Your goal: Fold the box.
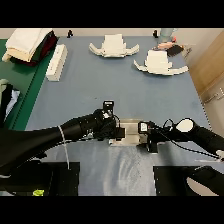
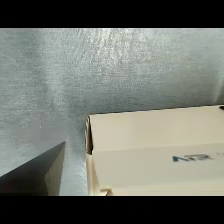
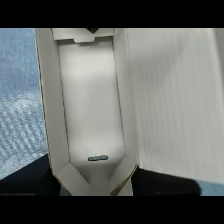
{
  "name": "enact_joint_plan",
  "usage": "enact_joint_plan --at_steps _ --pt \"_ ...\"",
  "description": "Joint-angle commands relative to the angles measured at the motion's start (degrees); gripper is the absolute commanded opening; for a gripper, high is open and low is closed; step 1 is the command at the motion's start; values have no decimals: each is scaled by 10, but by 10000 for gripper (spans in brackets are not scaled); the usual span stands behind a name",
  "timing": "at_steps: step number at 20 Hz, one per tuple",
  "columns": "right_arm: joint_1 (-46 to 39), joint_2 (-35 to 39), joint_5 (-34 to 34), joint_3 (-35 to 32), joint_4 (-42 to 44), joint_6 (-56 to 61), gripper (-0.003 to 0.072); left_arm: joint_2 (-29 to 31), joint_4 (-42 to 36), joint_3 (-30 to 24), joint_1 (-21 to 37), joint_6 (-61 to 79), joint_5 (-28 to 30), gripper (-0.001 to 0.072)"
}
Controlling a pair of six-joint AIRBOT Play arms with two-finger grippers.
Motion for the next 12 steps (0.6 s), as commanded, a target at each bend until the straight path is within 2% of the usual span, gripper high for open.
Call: enact_joint_plan --at_steps 1,9,10,11,12 --pt "0 0 -1 0 0 0 507 -28 1 26 -1 -2 -21 526" --pt "0 0 0 0 0 0 507 -38 2 38 0 -7 -49 522" --pt "0 0 0 0 0 0 507 -39 2 38 0 -13 -48 358" --pt "0 0 0 0 0 0 507 -41 1 38 0 -12 -42 235" --pt "0 0 0 0 0 0 507 -42 -3 38 -1 -12 -32 239"
